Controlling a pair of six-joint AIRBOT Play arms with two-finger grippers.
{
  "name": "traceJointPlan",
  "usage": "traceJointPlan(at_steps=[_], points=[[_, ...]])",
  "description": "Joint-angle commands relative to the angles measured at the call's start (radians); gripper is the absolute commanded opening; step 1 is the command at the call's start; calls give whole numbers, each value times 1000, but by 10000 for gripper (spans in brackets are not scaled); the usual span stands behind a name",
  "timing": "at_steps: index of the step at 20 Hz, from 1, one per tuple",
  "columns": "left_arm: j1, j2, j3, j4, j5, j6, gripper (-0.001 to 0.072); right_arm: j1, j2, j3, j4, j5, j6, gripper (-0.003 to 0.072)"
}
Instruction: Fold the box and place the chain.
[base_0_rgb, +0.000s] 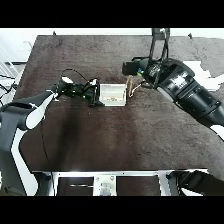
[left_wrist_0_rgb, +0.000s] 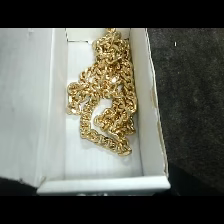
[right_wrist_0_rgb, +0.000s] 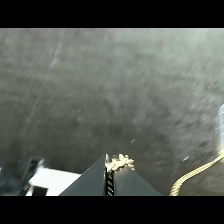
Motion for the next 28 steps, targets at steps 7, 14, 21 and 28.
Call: traceJointPlan(at_steps=[7, 14, 21, 28], points=[[0, -1, 0, 0, 0, 0, 490, 73, -159, -14, 43, -192, 119, 10], [0, -1, 0, 0, 0, 0, 491, 76, -378, -14, 42, -222, 121, 12], [0, -1, 0, 0, 0, 0, 490, 43, -327, -13, 23, -127, 58, 431], [0, -1, 0, 0, 0, 0, 491, -215, -215, -40, -73, 121, -43, 549]])
